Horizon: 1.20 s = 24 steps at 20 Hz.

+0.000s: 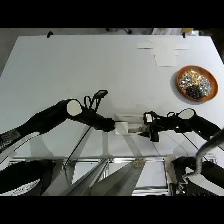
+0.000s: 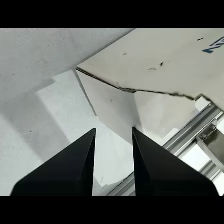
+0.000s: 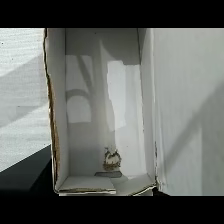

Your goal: Fold the box and place the chain.

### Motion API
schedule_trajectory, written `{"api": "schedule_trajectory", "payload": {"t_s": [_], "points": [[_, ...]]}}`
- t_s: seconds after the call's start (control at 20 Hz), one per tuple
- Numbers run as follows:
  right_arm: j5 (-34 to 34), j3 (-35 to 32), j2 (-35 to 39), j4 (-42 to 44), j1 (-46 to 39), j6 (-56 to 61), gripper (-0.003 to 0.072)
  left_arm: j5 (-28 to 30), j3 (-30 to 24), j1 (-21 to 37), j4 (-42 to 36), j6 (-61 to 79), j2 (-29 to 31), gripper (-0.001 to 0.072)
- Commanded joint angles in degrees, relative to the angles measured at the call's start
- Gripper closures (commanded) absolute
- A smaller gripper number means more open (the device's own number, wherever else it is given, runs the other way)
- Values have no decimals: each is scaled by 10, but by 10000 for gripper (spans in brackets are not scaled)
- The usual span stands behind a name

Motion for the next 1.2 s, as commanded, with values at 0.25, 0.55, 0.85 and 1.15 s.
{"api": "schedule_trajectory", "payload": {"t_s": [0.25,0.55,0.85,1.15], "points": [[0,0,0,2,0,0,278,0,0,16,-5,0,7,437],[0,0,0,1,0,0,278,-30,0,29,7,-2,24,437],[0,0,0,2,0,0,278,-15,0,-8,7,-5,21,435],[0,0,0,1,0,0,278,3,1,-14,27,-13,25,390]]}}
